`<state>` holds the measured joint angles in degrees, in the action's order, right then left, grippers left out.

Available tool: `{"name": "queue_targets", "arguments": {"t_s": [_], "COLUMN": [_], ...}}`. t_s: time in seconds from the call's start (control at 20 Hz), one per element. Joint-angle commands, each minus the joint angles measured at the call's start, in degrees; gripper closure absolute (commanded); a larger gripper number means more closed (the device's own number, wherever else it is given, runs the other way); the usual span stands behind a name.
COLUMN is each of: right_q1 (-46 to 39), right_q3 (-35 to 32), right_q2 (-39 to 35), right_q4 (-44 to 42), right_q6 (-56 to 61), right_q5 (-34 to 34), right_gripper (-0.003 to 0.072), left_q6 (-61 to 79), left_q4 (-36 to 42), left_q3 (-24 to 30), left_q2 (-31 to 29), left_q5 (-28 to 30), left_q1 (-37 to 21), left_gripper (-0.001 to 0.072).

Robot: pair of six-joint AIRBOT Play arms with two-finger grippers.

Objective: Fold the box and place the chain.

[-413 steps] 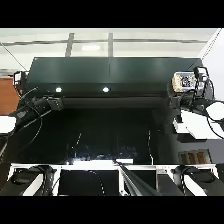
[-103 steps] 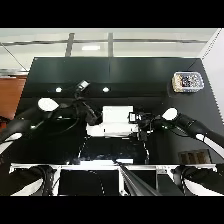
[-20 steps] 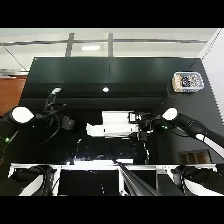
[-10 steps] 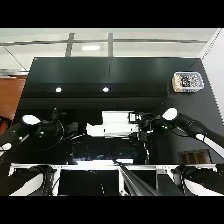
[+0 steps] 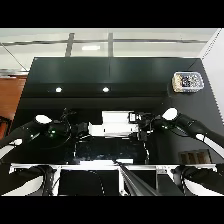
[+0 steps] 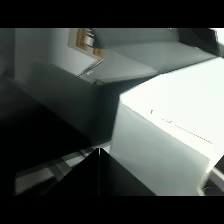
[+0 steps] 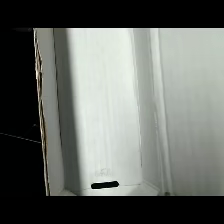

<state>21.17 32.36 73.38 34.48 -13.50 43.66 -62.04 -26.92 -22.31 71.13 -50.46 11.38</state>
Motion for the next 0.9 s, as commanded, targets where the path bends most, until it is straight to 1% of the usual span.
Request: {"name": "queue_targets", "arguments": {"t_s": [0.0, 0.05, 0.15, 0.2, 0.25, 0.55, 0.65, 0.85], "right_q1": [0.1, 0.1, 0.1, 0.1, 0.1, 0.1, 0.1, 0.1], "right_q3": [0.0, 0.0, 0.0, 0.0, 0.0, 0.0, 0.0, 0.0], "right_q2": [0.0, 0.0, 0.0, 0.0, 0.0, 0.0, 0.0, 0.0], "right_q4": [0.0, 0.0, 0.0, 0.0, 0.0, 0.0, 0.0, 0.0], "right_q6": [0.0, 0.0, 0.0, 0.0, 0.0, 0.0, 0.0, 0.0], "right_q5": [0.0, 0.0, 0.0, 0.0, 0.0, 0.0, 0.0, 0.0], "right_gripper": [0.0455, 0.0455, 0.0455, 0.0455, 0.0455, 0.0455, 0.0454, 0.0454], "left_q6": [5.5, 6.5, 6.6, 6.6, 6.6, 6.5, 6.5, 6.5], "left_q4": [1.6, 1.7, 0.7, 0.1, -0.1, 0.2, 0.9, 2.3], "left_q3": [-2.8, -3.8, -5.6, -6.3, -6.8, -10.3, -11.1, -11.8], "left_q2": [1.0, 1.0, 0.9, 0.9, 0.9, 0.9, 0.9, 1.0], "left_q5": [-0.4, -1.3, -2.8, -3.7, -4.3, -8.9, -8.6, -6.9], "left_q1": [1.8, 1.8, 1.8, 1.8, 1.8, 2.0, 3.1, 7.2], "left_gripper": [0.0677, 0.0572, 0.0212, 0.0093, 0.0072, 0.0074, 0.0088, 0.0092]}}
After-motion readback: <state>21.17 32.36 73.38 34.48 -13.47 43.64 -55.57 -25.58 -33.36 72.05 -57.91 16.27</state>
